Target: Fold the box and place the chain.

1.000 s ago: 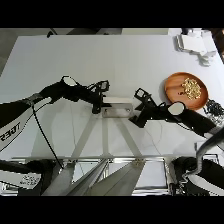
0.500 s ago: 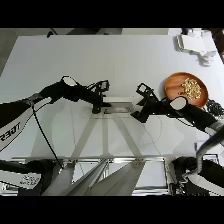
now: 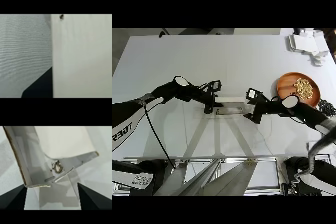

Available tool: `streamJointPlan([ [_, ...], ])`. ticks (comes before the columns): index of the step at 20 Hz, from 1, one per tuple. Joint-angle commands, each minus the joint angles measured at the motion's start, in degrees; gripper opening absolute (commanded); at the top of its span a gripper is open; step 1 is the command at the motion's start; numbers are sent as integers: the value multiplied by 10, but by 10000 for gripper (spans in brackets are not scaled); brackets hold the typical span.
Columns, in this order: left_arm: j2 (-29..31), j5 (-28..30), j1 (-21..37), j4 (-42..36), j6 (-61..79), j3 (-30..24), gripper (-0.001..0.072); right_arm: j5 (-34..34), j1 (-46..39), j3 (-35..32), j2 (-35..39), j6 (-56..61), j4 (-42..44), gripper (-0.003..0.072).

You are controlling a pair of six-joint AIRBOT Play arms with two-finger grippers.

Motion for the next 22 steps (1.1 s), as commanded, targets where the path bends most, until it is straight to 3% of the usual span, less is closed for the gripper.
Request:
streamJointPlan([
  [1,0,0,0,0,0,0,9,49,-16,32,-47,-22,23,674],
  [7,0,0,0,0,0,0,9,73,-16,55,-72,-135,40,676],
  [22,0,0,0,0,0,0,9,119,-35,55,-136,-247,113,655],
])
